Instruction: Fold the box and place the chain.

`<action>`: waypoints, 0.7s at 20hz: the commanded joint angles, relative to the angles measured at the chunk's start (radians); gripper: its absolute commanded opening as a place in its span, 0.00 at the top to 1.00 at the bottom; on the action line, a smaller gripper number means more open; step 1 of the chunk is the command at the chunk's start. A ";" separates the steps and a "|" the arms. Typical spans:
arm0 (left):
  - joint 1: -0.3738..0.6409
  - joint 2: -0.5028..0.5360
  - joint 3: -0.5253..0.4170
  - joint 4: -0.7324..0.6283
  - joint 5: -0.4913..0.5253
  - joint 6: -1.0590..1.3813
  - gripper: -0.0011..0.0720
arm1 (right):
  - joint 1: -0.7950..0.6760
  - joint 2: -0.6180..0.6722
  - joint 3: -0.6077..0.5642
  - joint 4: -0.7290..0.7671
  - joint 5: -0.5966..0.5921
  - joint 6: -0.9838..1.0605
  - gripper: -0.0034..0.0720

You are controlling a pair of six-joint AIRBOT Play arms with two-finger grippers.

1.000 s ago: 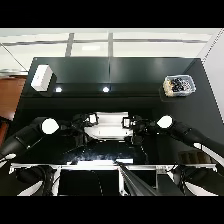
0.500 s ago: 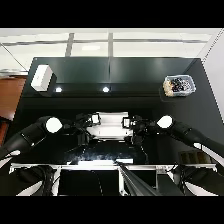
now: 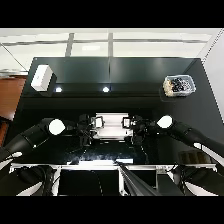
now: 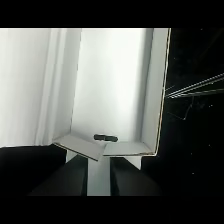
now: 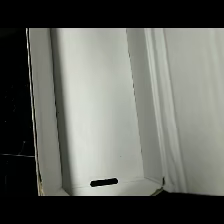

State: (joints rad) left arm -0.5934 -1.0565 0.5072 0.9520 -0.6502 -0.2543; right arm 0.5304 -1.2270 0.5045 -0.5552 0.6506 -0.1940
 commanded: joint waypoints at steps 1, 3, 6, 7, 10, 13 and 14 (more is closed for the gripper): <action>-0.002 0.000 0.001 -0.005 0.032 -0.032 0.77 | 0.000 0.000 0.000 0.000 0.000 0.000 0.22; -0.002 -0.001 0.001 -0.061 0.040 -0.042 0.77 | 0.000 0.000 0.000 0.000 0.000 0.000 0.22; -0.002 -0.002 0.001 -0.128 0.042 -0.041 0.77 | 0.000 0.000 0.000 0.000 0.000 0.000 0.22; -0.002 -0.005 0.001 -0.132 0.041 -0.041 0.77 | 0.000 0.000 0.000 0.000 0.000 0.000 0.22; -0.005 -0.025 0.001 -0.132 0.034 -0.041 0.77 | 0.000 0.000 0.000 0.000 0.000 0.000 0.22; -0.004 -0.031 0.001 -0.159 0.035 -0.041 0.77 | 0.000 0.000 0.000 0.000 0.000 0.000 0.22; -0.005 -0.034 0.001 -0.167 0.034 -0.041 0.77 | 0.000 0.000 0.000 0.000 0.000 0.000 0.22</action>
